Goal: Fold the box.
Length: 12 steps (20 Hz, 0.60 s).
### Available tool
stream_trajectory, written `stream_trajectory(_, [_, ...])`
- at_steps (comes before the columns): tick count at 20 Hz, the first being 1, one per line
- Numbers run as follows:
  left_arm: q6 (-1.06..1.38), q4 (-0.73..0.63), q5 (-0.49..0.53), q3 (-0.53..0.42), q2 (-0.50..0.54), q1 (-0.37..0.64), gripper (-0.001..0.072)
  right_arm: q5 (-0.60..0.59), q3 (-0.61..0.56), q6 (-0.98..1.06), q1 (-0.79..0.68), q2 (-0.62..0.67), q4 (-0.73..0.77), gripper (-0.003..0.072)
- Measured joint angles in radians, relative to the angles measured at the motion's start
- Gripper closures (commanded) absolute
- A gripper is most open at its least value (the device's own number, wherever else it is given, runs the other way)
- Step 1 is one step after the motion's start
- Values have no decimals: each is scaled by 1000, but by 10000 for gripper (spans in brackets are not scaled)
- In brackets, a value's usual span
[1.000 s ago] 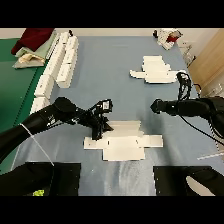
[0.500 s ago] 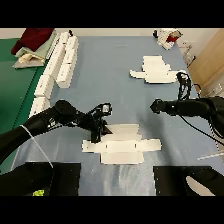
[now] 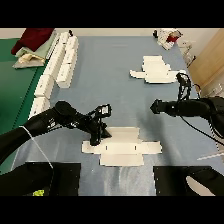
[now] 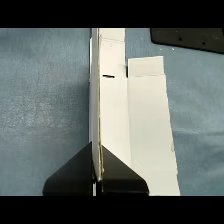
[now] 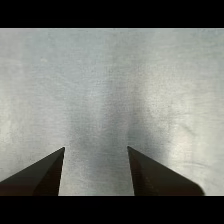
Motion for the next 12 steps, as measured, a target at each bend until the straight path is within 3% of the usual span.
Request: stream_trajectory(12, [-25, 15, -50, -1, -1, 0, 696, -17, 0, 0, 0, 0, 14, 72])
